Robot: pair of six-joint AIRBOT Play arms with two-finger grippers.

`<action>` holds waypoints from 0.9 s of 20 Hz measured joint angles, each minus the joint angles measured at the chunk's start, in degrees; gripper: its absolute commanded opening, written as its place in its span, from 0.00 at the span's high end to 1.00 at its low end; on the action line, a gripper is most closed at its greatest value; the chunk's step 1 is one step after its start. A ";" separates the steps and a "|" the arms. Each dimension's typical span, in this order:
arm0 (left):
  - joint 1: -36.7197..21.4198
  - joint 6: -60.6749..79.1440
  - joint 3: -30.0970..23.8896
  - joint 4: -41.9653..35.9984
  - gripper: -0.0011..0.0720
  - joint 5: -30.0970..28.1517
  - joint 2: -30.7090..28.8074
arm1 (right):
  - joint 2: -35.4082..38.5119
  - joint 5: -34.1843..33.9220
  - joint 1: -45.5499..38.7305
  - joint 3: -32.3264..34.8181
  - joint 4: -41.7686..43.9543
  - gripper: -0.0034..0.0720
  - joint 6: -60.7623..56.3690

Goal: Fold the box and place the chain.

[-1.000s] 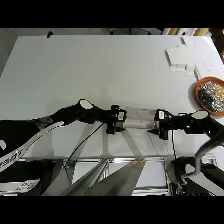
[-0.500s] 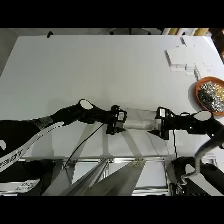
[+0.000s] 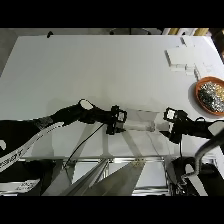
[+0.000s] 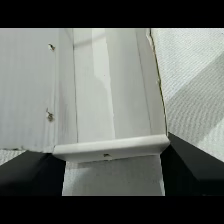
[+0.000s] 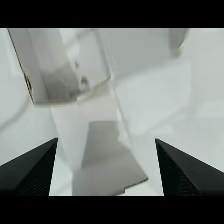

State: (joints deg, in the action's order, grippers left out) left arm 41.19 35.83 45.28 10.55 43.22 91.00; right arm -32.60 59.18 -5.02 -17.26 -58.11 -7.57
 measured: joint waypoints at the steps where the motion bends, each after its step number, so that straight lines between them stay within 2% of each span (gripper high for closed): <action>1: 0.00 0.00 0.00 -0.02 0.89 -0.02 0.00 | 1.18 0.09 0.26 0.00 2.62 0.14 -0.66; 2: 0.00 0.00 0.00 -0.02 0.89 -0.02 0.00 | 2.12 0.13 0.72 0.00 5.62 0.15 -1.27; 3: 0.00 -0.02 0.00 -0.02 0.89 -0.02 0.00 | 2.75 0.09 1.31 0.00 8.57 0.27 -1.68; 4: 0.00 0.00 0.00 -0.02 0.89 -0.04 0.00 | 3.02 -0.09 1.92 0.00 10.82 0.53 -1.95; 5: 0.00 0.00 0.00 -0.04 0.89 -0.04 0.00 | 3.02 -0.52 2.56 0.00 12.79 0.88 -2.16; 6: 0.00 -0.02 0.00 -0.04 0.89 -0.07 0.00 | 2.64 -1.05 3.26 0.00 14.64 0.93 -2.34; 9: 0.00 0.00 0.00 -0.04 0.89 -0.07 0.00 | -0.50 -4.94 5.38 0.00 19.17 0.93 -2.47; 13: 0.00 -0.04 0.00 -0.07 0.89 -0.09 0.00 | -7.67 -16.17 9.20 0.00 25.81 0.93 -2.73; 15: 0.00 -0.07 0.00 -0.07 0.89 -0.09 0.00 | -12.02 -20.74 10.82 0.00 26.95 0.93 -4.55; 18: 0.00 -0.20 0.00 -0.07 0.89 -0.11 0.00 | -17.99 -23.74 11.91 -0.07 25.24 0.93 -9.94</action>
State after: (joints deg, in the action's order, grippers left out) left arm 41.19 35.64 45.28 10.48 43.11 91.00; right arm -50.59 35.44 6.90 -17.32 -32.86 -17.52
